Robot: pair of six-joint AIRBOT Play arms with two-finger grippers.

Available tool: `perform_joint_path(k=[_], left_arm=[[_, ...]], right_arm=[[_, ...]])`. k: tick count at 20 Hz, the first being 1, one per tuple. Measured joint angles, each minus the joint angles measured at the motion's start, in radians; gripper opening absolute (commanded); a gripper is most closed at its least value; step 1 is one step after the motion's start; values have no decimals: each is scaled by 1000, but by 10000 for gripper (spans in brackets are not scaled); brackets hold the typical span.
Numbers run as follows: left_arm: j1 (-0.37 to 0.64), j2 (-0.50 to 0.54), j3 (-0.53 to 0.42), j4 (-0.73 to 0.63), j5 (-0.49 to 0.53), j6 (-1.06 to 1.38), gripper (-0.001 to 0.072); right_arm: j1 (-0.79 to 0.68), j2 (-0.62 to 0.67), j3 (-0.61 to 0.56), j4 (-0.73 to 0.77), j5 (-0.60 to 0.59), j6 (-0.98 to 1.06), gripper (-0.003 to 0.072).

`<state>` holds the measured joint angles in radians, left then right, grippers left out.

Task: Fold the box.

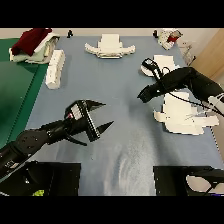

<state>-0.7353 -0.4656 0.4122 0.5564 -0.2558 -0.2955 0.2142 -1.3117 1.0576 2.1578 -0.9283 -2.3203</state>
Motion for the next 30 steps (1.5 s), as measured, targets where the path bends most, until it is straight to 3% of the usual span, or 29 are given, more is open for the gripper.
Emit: perform_joint_path(k=[2, 4, 8, 13, 16, 19, 22, 23, 24, 25, 30], left_arm=[[51, -14, 9, 1, 20, -175, 693], [141, -47, 41, 24, -40, -309, 693], [424, -201, 208, 119, -356, -546, 693], [698, -407, 437, 151, -754, -675, 693], [760, -478, 485, 166, -887, -714, 693], [784, -509, 502, 172, -937, -731, 693], [792, -521, 510, 169, -953, -739, 693], [793, -523, 510, 165, -958, -741, 693], [795, -525, 511, 159, -955, -741, 693], [795, -525, 512, 151, -946, -742, 693], [797, -528, 512, 105, -909, -744, 693]], right_arm=[[-2, 0, 4, 0, 1, 152, 33], [-6, 0, 15, -7, 2, 285, 33], [-45, 0, 83, -27, -38, 483, 33], [-155, 1, 214, -151, -239, 645, 16], [-258, 4, 247, -346, -391, 754, 17], [-362, 5, 258, -539, -503, 807, 18], [-439, 3, 263, -640, -550, 829, 26], [-457, 2, 264, -660, -553, 833, 231], [-474, 0, 264, -683, -549, 836, 528], [-487, -1, 265, -703, -541, 837, 586], [-605, -23, 263, -809, -499, 831, 579]])
